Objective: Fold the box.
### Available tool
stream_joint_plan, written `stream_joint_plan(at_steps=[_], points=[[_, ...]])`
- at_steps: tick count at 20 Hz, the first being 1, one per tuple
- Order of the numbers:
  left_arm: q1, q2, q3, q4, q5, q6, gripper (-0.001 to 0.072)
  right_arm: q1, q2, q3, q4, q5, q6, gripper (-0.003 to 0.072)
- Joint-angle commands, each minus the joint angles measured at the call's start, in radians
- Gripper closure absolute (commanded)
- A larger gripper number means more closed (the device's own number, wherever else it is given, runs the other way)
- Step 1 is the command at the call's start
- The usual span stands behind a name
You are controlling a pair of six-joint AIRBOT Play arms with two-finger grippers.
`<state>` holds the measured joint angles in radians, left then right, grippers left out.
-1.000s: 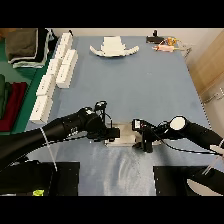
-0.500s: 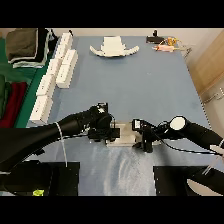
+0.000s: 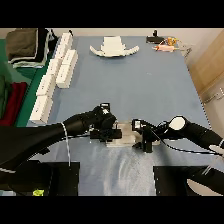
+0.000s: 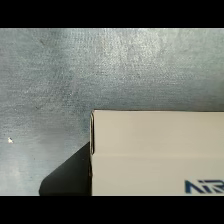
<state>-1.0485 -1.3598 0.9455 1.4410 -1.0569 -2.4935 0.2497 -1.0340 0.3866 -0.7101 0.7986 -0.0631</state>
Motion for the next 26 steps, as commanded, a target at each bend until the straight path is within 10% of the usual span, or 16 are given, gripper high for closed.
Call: stream_joint_plan(at_steps=[1, 4, 6, 7, 20, 22, 26], points=[[-0.011, -0.002, 0.001, 0.005, 0.008, -0.039, 0.0694, -0.001, 0.001, 0.001, 0.0, 0.001, 0.002, 0.0174], [-0.012, -0.001, 0.001, -0.003, 0.008, -0.039, 0.0686, -0.001, 0.0, 0.001, 0.0, 0.001, 0.001, 0.0175], [-0.011, -0.001, 0.001, -0.003, 0.009, -0.039, 0.0226, -0.001, 0.001, 0.001, 0.0, 0.001, 0.002, 0.0175], [-0.011, -0.001, 0.001, 0.003, 0.009, -0.038, 0.0184, 0.0, 0.0, 0.001, 0.0, 0.001, 0.002, 0.0175], [-0.112, 0.0, 0.01, 0.183, 0.032, -0.157, 0.0201, -0.001, 0.001, 0.001, 0.0, 0.0, 0.002, 0.0175], [-0.117, 0.0, 0.01, 0.183, 0.03, -0.163, 0.0398, -0.001, 0.001, 0.001, 0.0, 0.001, 0.002, 0.0175], [-0.117, -0.004, 0.01, 0.183, 0.031, -0.171, 0.0397, -0.001, 0.001, 0.001, 0.0, 0.001, 0.002, 0.0175]])
